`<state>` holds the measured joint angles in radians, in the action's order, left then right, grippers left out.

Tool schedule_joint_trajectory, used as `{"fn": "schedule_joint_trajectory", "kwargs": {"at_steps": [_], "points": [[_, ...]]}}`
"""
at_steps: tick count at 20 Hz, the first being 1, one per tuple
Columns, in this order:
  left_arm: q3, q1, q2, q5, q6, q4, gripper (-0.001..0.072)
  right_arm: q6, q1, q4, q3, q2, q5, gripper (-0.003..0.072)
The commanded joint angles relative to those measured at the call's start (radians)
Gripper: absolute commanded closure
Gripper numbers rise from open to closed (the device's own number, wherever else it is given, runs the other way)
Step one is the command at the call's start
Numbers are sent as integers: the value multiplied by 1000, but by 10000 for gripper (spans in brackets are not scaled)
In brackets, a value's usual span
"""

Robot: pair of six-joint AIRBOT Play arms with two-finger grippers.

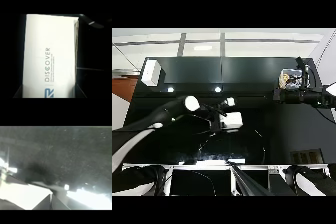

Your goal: Fold the box and place the chain.

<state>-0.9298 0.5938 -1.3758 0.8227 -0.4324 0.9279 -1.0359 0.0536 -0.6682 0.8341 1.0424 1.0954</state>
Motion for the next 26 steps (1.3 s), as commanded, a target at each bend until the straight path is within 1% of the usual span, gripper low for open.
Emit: {"fn": "schedule_joint_trajectory", "kwargs": {"at_steps": [1,2,4,5,7,9,10,12,13,15,17,19,23,24,25,26], "points": [[-11,-167,95,99,-239,199,362,1,25,-6,0,-1,4,652],[-11,-232,124,127,-304,248,362,1,25,-12,0,-1,5,652],[-10,-396,170,204,-399,317,362,1,25,-21,0,-1,4,651],[-10,-494,182,245,-422,324,362,1,25,-21,0,-1,4,651],[-5,-693,185,287,-437,314,362,1,25,-21,0,-1,4,652],[2,-862,185,277,-437,285,362,0,25,-21,0,-1,4,651],[3,-941,184,249,-437,256,362,0,25,-21,0,-1,4,652],[3,-1063,182,153,-431,196,362,0,24,-20,0,-1,3,651],[3,-1102,177,100,-428,177,362,0,24,-20,0,-1,4,651],[2,-1143,149,14,-415,170,362,0,24,-20,0,-1,3,651],[2,-1140,102,-59,-370,155,362,0,24,-18,0,-1,4,652],[1,-1128,39,-133,-345,100,362,-12,24,-16,0,-1,4,652],[-18,-1117,-67,-213,-307,40,360,-38,18,-15,0,-1,22,652],[-19,-1117,-80,-232,-307,2,357,-39,16,-14,0,-1,26,652],[-19,-1116,-90,-237,-306,-43,283,-38,12,-17,0,-1,26,651],[-19,-1109,-91,-224,-293,-54,50,-38,10,-17,0,-1,24,652]]}}
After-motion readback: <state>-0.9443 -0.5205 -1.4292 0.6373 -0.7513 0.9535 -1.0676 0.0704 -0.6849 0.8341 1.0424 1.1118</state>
